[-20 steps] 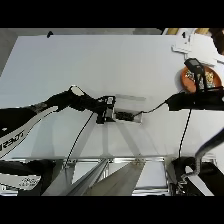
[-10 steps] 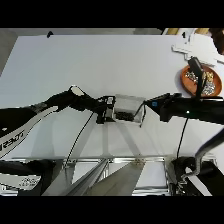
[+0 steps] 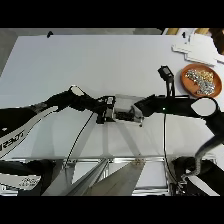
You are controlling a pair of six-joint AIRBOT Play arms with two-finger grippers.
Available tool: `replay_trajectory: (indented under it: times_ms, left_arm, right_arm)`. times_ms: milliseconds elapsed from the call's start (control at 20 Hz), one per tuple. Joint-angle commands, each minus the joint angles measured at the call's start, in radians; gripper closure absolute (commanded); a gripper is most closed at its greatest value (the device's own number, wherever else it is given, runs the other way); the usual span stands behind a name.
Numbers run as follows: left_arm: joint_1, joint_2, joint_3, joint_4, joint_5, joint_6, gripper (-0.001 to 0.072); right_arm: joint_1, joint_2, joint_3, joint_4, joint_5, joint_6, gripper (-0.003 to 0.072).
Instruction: Fold the box and place the chain.
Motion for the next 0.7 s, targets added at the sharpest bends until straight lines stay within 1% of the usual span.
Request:
replay_trajectory:
  times_ms: [0, 150, 200, 300, 400, 450, 550, 650]
  left_arm:
    - [0.001, 0.001, 0.001, 0.000, 0.000, 0.000, 0.0573]
    - [0.001, 0.001, 0.001, 0.000, 0.000, 0.000, 0.0573]
    - [0.001, 0.001, 0.001, 0.000, 0.000, 0.000, 0.0573]
    - [0.001, 0.001, 0.001, 0.000, 0.000, 0.000, 0.0573]
    - [0.001, 0.001, 0.001, 0.000, 0.000, 0.000, 0.0573]
    - [0.001, 0.001, 0.001, 0.000, 0.000, 0.000, 0.0573]
    - [0.001, 0.001, 0.001, 0.000, 0.000, 0.000, 0.0573]
    - [0.001, 0.001, 0.001, 0.000, 0.000, 0.000, 0.0573]
  right_arm:
    - [0.006, -0.051, -0.001, -0.042, 0.016, -0.087, 0.0446]
    - [-0.050, -0.006, 0.028, -0.069, 0.087, -0.116, 0.0449]
    - [-0.087, 0.025, 0.034, -0.085, 0.129, -0.168, 0.0457]
    - [-0.167, 0.075, 0.034, -0.169, 0.228, -0.239, 0.0469]
    - [-0.213, 0.076, 0.029, -0.267, 0.271, -0.262, 0.0469]
    - [-0.223, 0.071, 0.018, -0.293, 0.286, -0.314, 0.0469]
    - [-0.221, 0.050, -0.013, -0.296, 0.365, -0.544, 0.0470]
    - [-0.219, 0.012, -0.057, -0.266, 0.352, -0.662, 0.0467]
